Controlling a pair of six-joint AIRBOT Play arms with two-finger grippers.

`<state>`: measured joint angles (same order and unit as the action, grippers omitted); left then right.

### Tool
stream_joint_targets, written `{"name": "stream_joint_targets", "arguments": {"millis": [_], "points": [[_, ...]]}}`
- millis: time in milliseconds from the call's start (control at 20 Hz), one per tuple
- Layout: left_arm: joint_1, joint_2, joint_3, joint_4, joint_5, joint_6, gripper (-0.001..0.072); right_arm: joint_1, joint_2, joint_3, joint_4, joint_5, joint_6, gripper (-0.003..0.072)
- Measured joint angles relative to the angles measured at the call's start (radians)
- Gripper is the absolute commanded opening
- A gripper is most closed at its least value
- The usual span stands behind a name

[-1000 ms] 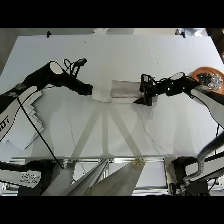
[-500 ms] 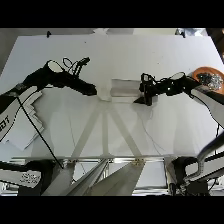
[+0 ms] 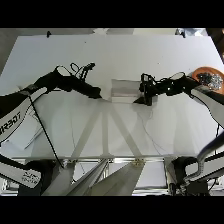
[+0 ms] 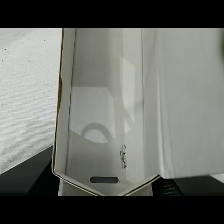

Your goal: Fold the box and place the chain.

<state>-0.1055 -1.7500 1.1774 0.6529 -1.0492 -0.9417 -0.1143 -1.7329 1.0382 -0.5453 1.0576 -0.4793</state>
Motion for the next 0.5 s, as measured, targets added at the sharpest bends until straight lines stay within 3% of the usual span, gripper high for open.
{"name": "stream_joint_targets", "arguments": {"millis": [100, 150, 250, 500], "points": [[-0.003, -0.005, 0.000, -0.034, 0.001, 0.016, 0.0023, 0.000, 0.000, 0.000, 0.000, 0.001, 0.000, 0.0237], [-0.004, -0.007, 0.000, -0.057, 0.000, 0.029, 0.0065, 0.000, 0.000, 0.000, 0.000, 0.001, 0.000, 0.0237], [-0.005, -0.008, 0.000, -0.108, 0.000, 0.061, 0.0291, 0.000, 0.000, 0.000, 0.000, 0.001, 0.000, 0.0237], [-0.004, -0.010, 0.000, -0.200, -0.006, 0.121, 0.0298, 0.000, 0.000, 0.000, 0.000, 0.001, 0.000, 0.0237]]}}
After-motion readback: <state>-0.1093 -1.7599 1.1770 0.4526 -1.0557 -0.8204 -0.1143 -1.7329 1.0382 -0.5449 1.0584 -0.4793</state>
